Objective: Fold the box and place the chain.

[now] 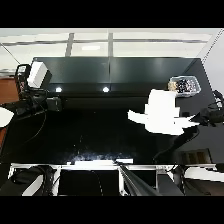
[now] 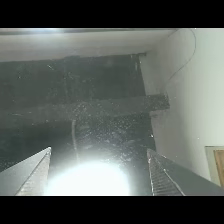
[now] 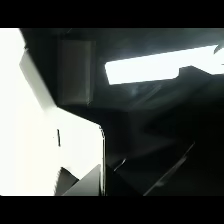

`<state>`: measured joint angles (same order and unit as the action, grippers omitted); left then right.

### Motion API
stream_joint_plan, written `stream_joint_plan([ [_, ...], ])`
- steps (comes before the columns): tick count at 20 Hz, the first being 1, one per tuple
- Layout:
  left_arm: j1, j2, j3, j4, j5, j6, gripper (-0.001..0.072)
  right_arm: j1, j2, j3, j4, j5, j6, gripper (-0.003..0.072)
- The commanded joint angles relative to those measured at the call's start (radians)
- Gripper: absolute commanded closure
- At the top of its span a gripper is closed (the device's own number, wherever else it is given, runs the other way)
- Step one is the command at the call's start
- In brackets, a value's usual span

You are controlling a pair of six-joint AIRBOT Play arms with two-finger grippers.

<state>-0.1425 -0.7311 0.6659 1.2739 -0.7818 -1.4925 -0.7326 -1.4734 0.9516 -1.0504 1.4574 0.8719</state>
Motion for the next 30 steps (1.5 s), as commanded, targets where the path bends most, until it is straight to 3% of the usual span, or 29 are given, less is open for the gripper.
stream_joint_plan([
  [1,0.0,-0.001,0.0,0.0,0.005,0.0,0.0013,0.005,0.008,0.002,0.036,0.092,-0.013,0.0663],
  [4,-0.001,-0.001,0.0,0.0,0.017,0.0,0.0013,0.03,0.047,-0.002,0.127,0.134,-0.008,0.0663],
  [8,-0.001,-0.001,0.0,-0.009,0.022,0.0,0.0013,0.166,0.135,-0.03,0.207,0.101,0.045,0.0663],
  [14,-0.046,-0.057,0.0,-0.159,-0.004,0.0,0.0013,0.516,0.341,-0.147,0.401,-0.121,0.098,0.0663],
  [18,-0.038,-0.26,0.006,-0.376,-0.005,0.111,0.0015,0.772,0.476,-0.278,0.394,-0.339,0.155,0.0663],
  [19,-0.009,-0.326,0.015,-0.474,-0.046,0.192,0.0015,0.826,0.491,-0.306,0.394,-0.381,0.158,0.0663],
  [22,0.114,-0.519,0.023,-0.84,-0.318,0.613,0.0015,0.931,0.494,-0.335,0.383,-0.423,0.171,0.0663],
  [24,0.161,-0.607,0.023,-0.909,-0.396,0.747,0.0015,0.951,0.494,-0.335,0.385,-0.428,0.174,0.0663],
  [30,0.116,-0.784,0.023,-0.978,-0.414,1.03,0.0016,0.951,0.494,-0.335,0.385,-0.43,0.191,0.0663],
])
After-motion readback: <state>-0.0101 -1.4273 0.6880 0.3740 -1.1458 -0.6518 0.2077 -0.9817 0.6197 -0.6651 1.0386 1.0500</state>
